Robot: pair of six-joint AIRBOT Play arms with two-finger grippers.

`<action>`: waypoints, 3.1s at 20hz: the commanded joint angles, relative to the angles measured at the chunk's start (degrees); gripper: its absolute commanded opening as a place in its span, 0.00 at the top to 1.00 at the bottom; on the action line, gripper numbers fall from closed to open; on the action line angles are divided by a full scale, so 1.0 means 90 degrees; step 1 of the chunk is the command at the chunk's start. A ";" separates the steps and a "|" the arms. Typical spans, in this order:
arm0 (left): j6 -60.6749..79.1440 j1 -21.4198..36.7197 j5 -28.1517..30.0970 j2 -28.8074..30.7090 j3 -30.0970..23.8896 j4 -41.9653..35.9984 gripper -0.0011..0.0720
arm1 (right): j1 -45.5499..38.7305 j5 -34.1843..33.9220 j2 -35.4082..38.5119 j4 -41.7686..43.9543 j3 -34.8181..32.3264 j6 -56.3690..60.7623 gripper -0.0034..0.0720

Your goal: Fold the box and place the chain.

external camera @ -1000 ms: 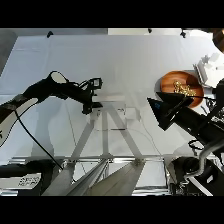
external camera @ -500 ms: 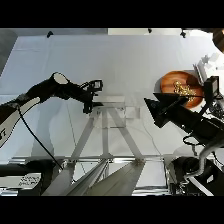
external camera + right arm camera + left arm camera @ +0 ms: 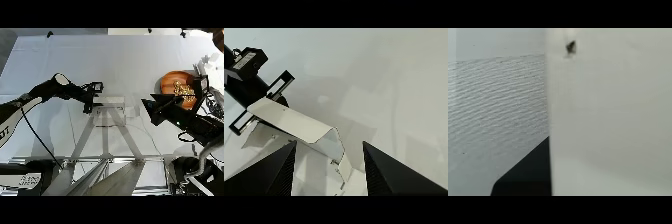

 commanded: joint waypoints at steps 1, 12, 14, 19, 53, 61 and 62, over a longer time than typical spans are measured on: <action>0.0027 -0.0005 0.0039 -0.0049 0.0002 0.0015 0.98 | 0.0002 -0.0005 -0.0019 0.0000 0.0007 0.0000 0.35; 0.0027 -0.0002 0.0061 -0.0046 0.0002 0.0007 0.97 | 0.0002 -0.0542 -0.0015 0.0393 0.0010 -0.0005 0.35; 0.0027 -0.0002 0.0061 -0.0046 0.0002 0.0007 0.97 | 0.0063 -0.0287 -0.0015 0.0410 0.0019 -0.0170 0.35; 0.0027 -0.0002 0.0061 -0.0046 0.0002 0.0010 0.97 | 0.1200 0.0996 -0.0015 0.0401 0.0260 -0.1705 0.34; 0.0027 -0.0002 0.0061 -0.0046 0.0002 0.0007 0.97 | -0.0767 0.2431 -0.4379 0.2365 0.1141 -0.9602 0.03; 0.0027 -0.0002 0.0061 -0.0046 0.0002 0.0007 0.97 | -0.0427 0.1122 -0.4855 0.2562 0.0933 -0.9602 0.02; 0.0027 -0.0002 0.0061 -0.0046 0.0002 0.0007 0.97 | -0.0427 0.1098 -0.4857 0.2562 0.0831 -0.9612 0.02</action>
